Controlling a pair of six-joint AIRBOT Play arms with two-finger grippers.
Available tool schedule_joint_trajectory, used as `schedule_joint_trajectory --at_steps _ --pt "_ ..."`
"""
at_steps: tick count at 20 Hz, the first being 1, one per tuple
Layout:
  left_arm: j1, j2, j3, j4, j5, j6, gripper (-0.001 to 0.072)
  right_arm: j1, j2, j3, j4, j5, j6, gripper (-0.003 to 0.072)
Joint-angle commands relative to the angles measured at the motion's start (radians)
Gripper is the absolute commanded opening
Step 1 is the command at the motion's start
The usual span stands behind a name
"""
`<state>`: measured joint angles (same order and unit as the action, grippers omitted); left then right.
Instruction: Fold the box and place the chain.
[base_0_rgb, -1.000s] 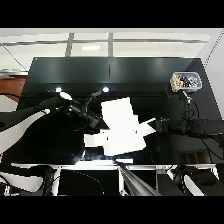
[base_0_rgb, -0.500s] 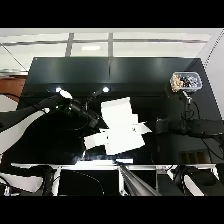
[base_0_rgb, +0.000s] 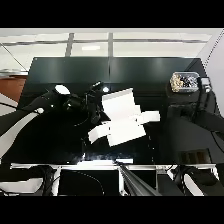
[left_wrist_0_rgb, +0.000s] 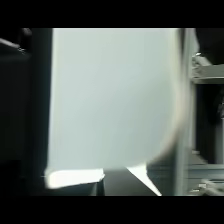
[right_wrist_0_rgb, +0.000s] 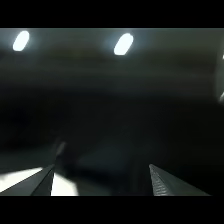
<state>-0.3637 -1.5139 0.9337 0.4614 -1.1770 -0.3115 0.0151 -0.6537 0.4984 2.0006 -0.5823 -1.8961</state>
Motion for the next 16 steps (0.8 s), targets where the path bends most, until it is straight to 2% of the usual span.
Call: schedule_joint_trajectory --at_steps 1,3,5,7,9,12,13,16 --pt "-0.041 0.051 0.001 0.090 0.060 0.092 0.0022 -0.007 0.001 0.006 -0.047 0.177 0.000 0.0665" --pt "-0.086 0.085 0.001 0.171 0.111 0.132 0.0022 -0.007 0.001 0.006 -0.047 0.208 0.000 0.0666" --pt "-0.129 0.118 0.001 0.241 0.165 0.176 0.0022 -0.007 0.001 0.006 -0.050 0.175 -0.010 0.0667" --pt "-0.157 0.143 0.001 0.274 0.180 0.222 0.0022 -0.007 0.000 0.006 -0.076 0.082 -0.103 0.0666" --pt "-0.161 0.145 -0.004 0.274 0.219 0.237 0.0021 -0.005 0.000 0.006 -0.087 -0.082 -0.252 0.0666" --pt "-0.160 0.145 -0.063 0.274 0.418 0.237 0.0021 0.015 -0.004 -0.009 -0.063 -0.274 -0.406 0.0666" --pt "-0.160 0.144 -0.085 0.271 0.447 0.238 0.0023 0.037 -0.004 -0.024 -0.039 -0.299 -0.463 0.0666" --pt "-0.159 0.135 -0.117 0.275 0.444 0.238 0.0027 0.132 -0.006 -0.077 0.037 -0.293 -0.583 0.0666"
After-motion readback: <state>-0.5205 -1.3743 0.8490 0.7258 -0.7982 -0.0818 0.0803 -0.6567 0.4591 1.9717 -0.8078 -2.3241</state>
